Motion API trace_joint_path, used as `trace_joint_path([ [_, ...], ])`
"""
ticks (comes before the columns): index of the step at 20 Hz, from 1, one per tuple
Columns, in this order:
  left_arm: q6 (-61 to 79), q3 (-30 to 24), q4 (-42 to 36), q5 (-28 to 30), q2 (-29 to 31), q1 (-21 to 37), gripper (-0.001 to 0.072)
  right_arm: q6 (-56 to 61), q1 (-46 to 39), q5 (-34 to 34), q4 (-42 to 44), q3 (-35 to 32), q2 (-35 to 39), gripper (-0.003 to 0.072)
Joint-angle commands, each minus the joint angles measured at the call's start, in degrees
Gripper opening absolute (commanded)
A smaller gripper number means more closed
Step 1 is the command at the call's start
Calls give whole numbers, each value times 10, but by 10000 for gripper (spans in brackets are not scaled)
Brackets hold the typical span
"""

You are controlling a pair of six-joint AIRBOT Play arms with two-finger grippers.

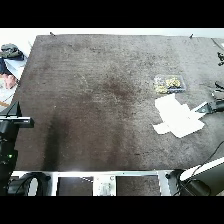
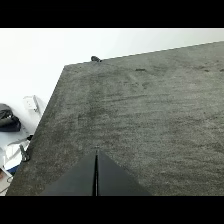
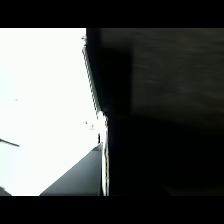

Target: Fold the box and place the chain.

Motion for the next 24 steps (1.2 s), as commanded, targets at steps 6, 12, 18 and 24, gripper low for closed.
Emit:
trace_joint_path([
  [6, 0, 0, 0, 0, 0, 0, 13, 3, 74, 8, 191, -249, 101, -17],
  [12, 0, 0, 0, 0, 0, 0, 13, -56, 219, -203, 368, -523, 254, -18],
  [18, 0, 0, 0, 0, 0, 0, 13, -62, 409, -503, 504, -627, 380, -18],
  [24, -2, 1, -2, -5, 0, 0, 13, -58, 534, -661, 538, -627, 387, -18],
])
